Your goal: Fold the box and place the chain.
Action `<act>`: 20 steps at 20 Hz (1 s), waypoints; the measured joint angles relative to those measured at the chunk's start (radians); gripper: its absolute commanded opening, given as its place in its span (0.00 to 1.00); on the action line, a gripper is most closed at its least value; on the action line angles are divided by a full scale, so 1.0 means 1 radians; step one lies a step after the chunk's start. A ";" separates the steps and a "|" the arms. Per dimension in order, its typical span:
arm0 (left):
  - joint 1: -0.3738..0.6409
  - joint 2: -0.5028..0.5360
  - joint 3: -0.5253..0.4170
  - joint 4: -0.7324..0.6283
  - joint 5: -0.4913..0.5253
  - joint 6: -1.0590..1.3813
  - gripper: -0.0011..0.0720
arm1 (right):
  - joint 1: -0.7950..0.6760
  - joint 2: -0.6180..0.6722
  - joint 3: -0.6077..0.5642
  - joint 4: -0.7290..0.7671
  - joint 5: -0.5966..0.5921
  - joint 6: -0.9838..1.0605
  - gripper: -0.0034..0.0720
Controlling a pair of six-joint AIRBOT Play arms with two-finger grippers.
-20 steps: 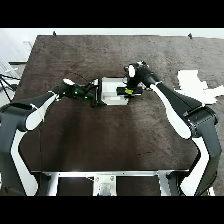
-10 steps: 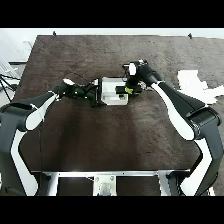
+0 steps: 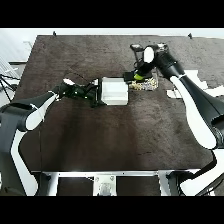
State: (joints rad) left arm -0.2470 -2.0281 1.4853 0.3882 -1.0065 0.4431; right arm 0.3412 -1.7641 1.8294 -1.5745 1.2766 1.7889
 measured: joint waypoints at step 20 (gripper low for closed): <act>0.000 0.000 0.000 0.000 0.000 0.000 0.63 | -0.157 -0.229 -0.001 0.227 -0.272 -0.252 0.05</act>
State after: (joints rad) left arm -0.2470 -2.0281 1.4853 0.3882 -1.0061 0.4431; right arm 0.1844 -1.9930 1.8286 -1.3472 1.0042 1.5368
